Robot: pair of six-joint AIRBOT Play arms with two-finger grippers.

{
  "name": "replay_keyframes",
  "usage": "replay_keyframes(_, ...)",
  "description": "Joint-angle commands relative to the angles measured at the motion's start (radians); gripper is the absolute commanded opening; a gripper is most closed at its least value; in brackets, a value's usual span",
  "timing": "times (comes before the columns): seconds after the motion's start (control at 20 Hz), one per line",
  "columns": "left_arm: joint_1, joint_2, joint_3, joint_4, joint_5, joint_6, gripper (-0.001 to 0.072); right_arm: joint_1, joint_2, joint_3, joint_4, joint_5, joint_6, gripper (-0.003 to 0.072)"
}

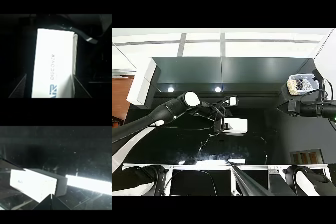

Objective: Fold the box and place the chain.

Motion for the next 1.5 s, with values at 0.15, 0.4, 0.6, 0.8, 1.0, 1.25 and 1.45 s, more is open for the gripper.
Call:
replay_keyframes(0.15, -0.001, -0.006, 0.005, 0.002, -0.021, -0.011, 0.0718, -0.001, 0.001, 0.001, 0.0, -0.003, 0.0, 0.0016)
replay_keyframes(0.4, -0.001, -0.007, 0.005, 0.003, -0.013, -0.011, 0.0718, 0.0, 0.001, 0.001, 0.0, -0.003, 0.0, 0.0015)
replay_keyframes(0.6, -0.012, -0.018, 0.005, 0.004, -0.021, -0.011, 0.0718, 0.0, 0.001, 0.001, 0.0, -0.003, 0.0, 0.0015)
replay_keyframes(0.8, -0.042, -0.019, 0.005, 0.016, -0.024, -0.011, 0.0718, -0.001, 0.001, 0.0, 0.0, -0.003, 0.0, 0.0016)
replay_keyframes(1.0, -0.054, -0.019, 0.005, 0.072, -0.006, -0.011, 0.0718, -0.001, 0.001, 0.0, 0.0, -0.003, 0.0, 0.0015)
replay_keyframes(1.25, -0.076, -0.042, 0.005, 0.079, 0.013, -0.011, 0.0718, -0.001, 0.001, 0.001, 0.0, -0.006, 0.0, 0.0015)
replay_keyframes(1.45, -0.113, -0.089, 0.005, 0.078, 0.153, -0.011, 0.0718, 0.0, 0.001, 0.0, 0.0, -0.006, 0.0, 0.0015)
